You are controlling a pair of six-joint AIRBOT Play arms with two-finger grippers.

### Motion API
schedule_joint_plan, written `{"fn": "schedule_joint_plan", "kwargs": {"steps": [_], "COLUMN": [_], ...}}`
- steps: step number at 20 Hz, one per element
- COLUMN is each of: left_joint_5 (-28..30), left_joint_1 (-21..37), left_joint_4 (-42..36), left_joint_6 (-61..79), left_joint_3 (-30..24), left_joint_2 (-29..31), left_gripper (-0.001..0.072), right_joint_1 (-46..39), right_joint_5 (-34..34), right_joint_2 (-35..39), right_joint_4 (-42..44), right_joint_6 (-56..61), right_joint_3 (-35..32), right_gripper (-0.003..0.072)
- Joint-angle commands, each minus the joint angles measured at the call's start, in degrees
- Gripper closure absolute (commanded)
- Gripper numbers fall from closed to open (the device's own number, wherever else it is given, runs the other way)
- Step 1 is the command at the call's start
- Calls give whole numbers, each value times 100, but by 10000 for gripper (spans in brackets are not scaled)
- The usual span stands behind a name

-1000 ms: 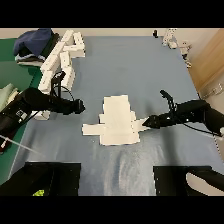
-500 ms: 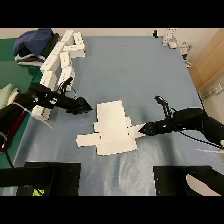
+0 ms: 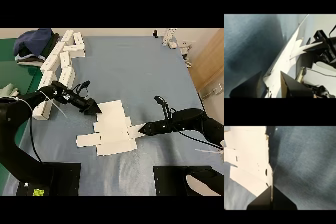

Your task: Fold the box.

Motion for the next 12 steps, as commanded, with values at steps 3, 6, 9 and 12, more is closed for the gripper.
{"fn": "schedule_joint_plan", "kwargs": {"steps": [3,6,9,12], "left_joint_5": [-1012,-1091,-1137,-1110], "left_joint_1": [-391,-417,-413,-420], "left_joint_4": [85,275,498,490], "left_joint_6": [503,542,654,835], "left_joint_3": [501,520,520,520], "left_joint_2": [-426,-426,-426,-426], "left_gripper": [486,487,696,695], "right_joint_1": [7,4,7,4], "right_joint_5": [4,7,9,55], "right_joint_2": [4,4,2,2], "right_joint_4": [-2,-15,-15,-17], "right_joint_6": [20,48,48,48], "right_joint_3": [-2,-2,-2,-2], "right_gripper": [686,687,686,685]}}
